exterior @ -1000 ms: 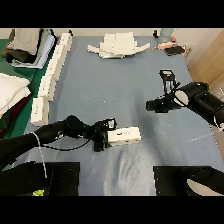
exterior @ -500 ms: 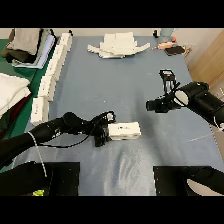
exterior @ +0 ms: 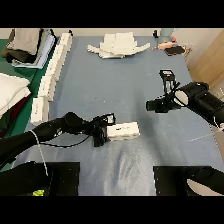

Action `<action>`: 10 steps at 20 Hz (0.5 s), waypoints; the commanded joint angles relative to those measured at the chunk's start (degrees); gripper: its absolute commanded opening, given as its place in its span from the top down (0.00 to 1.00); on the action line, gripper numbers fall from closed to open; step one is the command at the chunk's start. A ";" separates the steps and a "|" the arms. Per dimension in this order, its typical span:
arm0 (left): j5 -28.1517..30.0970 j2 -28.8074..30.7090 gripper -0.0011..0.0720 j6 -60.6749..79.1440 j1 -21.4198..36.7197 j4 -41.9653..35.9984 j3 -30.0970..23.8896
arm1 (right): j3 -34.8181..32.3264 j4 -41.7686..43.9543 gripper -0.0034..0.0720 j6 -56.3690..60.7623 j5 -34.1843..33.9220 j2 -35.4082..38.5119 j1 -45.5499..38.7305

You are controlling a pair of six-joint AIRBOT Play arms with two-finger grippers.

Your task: Fold the box.

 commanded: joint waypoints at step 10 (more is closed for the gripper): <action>3.17 -0.28 0.00 -0.07 -3.39 -0.17 0.04 | 0.07 0.26 0.95 0.02 0.02 -0.02 -0.04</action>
